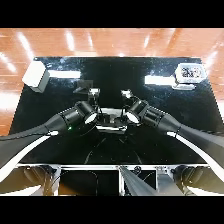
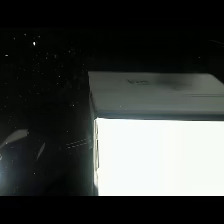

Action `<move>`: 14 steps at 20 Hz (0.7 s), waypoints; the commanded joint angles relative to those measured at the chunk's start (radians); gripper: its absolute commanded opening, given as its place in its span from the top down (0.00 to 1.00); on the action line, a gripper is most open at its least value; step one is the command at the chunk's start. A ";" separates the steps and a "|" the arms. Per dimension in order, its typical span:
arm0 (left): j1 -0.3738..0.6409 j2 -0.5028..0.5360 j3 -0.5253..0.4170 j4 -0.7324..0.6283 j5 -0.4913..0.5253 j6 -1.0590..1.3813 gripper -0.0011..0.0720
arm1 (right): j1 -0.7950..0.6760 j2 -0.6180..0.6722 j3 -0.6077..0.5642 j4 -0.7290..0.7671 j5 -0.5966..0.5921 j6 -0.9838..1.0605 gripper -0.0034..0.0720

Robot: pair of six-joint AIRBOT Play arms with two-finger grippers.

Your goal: Fold the box and place the chain.

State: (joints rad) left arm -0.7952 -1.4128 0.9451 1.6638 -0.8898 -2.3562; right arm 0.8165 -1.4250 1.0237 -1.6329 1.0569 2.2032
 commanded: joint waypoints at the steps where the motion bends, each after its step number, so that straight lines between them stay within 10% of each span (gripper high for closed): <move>1: 0.000 0.000 0.000 0.000 -0.001 0.000 0.96 | -0.013 0.014 0.000 0.002 0.055 0.054 0.23; 5: 0.000 0.000 0.000 0.000 -0.001 0.000 0.96 | -0.013 0.014 0.000 0.002 0.042 0.056 0.53; 7: 0.000 0.000 0.000 0.000 -0.001 0.000 0.96 | -0.013 0.014 0.000 0.006 0.024 0.026 0.92; 14: 0.000 0.000 0.000 0.000 -0.001 0.000 0.96 | -0.013 0.014 0.000 0.009 0.008 -0.005 0.91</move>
State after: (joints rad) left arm -0.7956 -1.4124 0.9459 1.6608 -0.8898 -2.3600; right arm 0.8043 -1.4117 1.0237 -1.6238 1.0725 2.2169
